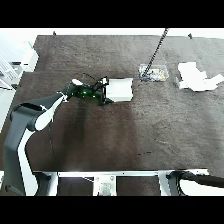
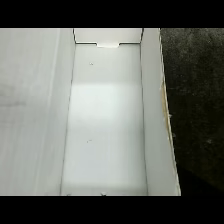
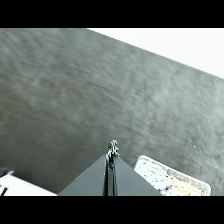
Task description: Fold the box and place the chain.
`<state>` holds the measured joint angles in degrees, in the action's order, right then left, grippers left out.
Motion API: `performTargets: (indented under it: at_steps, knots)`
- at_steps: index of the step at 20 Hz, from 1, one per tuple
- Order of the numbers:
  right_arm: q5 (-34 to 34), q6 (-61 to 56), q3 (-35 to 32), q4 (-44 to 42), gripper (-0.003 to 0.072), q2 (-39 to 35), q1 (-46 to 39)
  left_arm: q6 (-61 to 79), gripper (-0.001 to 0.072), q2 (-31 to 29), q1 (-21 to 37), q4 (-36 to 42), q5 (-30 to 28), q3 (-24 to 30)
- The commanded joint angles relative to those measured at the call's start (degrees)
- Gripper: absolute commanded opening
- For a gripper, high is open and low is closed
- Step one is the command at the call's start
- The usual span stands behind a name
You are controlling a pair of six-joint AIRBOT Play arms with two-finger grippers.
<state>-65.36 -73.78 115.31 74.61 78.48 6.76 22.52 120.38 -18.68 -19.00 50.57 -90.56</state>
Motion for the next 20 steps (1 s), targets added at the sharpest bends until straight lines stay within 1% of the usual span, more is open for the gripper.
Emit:
performTargets:
  at_steps: [1, 4, 6, 8, 10, 11, 17, 18, 20]
  knots:
    - [-5.84, 0.76, -0.04, 1.2, 0.001, -5.16, 3.82, 0.0, 0.0328, 0.02, 0.04, -0.02, -0.07, 0.02]
    - [-11.58, -0.13, -0.07, 3.43, 0.001, -7.17, 7.43, 0.0, 0.0327, 0.02, 0.04, -0.02, -0.07, 0.0]
    - [-12.41, -0.17, -0.07, 3.43, 0.001, -7.17, 8.66, 0.0, 0.0327, 0.02, 0.04, -0.02, -0.07, 0.0]
    - [-13.6, -0.5, -1.42, 3.43, 0.001, -7.15, 11.93, 0.0, 0.0328, 0.02, 0.04, -0.02, -0.2, 0.0]
    - [-16.41, -1.03, -3.48, 3.43, 0.001, -7.17, 13.73, 0.0, 0.0328, 0.02, 0.04, -0.02, -0.2, 0.0]
    - [-16.59, -1.03, -4.81, 3.45, 0.001, -7.17, 14.29, 0.0, 0.0328, 0.02, 0.04, -0.02, -0.17, 0.02]
    - [-14.01, -2.69, -13.79, 2.16, 0.001, -7.15, 15.1, 0.0, 0.0327, 0.02, 0.04, -0.02, -0.17, 0.0]
    - [-11.96, -2.6, -15.43, 0.72, 0.001, -7.15, 15.1, 0.0, 0.0328, 0.02, 0.04, -0.02, -0.15, 0.02]
    - [-5.42, -1.99, -18.73, -1.18, 0.001, -7.08, 15.1, 0.0, 0.0327, 0.02, 0.04, -0.02, -0.15, 0.02]
